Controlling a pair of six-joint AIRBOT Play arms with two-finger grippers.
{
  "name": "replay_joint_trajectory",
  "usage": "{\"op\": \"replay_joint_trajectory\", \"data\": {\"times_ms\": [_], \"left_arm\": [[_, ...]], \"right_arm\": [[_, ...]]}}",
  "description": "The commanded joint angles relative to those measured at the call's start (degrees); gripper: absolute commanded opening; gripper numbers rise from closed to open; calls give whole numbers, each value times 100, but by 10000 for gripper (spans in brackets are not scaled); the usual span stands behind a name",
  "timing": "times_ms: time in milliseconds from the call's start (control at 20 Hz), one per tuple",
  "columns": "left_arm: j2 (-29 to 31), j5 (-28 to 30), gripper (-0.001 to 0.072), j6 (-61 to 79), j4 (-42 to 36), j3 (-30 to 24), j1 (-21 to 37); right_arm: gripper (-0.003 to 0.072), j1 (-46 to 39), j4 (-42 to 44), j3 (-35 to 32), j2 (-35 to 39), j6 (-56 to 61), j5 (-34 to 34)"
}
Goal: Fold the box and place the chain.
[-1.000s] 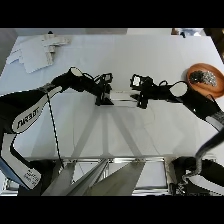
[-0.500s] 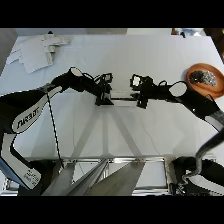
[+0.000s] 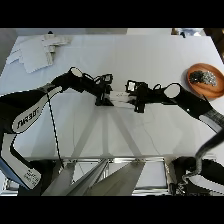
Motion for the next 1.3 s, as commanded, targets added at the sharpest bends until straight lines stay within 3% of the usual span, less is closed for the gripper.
{"op": "replay_joint_trajectory", "data": {"times_ms": [0, 400, 500, 950, 1000, 1100, 1150, 1250], "left_arm": [[0, 31, 393, -22, -13, 2, 0], [0, 31, 393, -24, -13, 2, 0], [0, 31, 393, -24, -13, 2, 0], [0, 31, 393, -22, -11, 2, 0], [0, 31, 393, -22, -11, 2, 0], [0, 31, 393, -24, -11, 2, 0], [0, 31, 393, -22, -13, 2, 0], [0, 31, 393, -22, -11, 2, 0]], "right_arm": [[359, 26, 4, -4, -7, 15, 328], [370, 26, 9, -2, 26, 282, 350], [462, 26, 22, -2, 164, 308, 319], [452, 24, 142, 15, 599, 1121, 334], [419, 24, 254, 24, 599, 1429, 345], [97, 24, 564, 46, 584, 1996, 343], [12, 24, 767, 74, 557, 2173, 332], [12, 24, 1355, 177, 479, 2568, 317]]}}
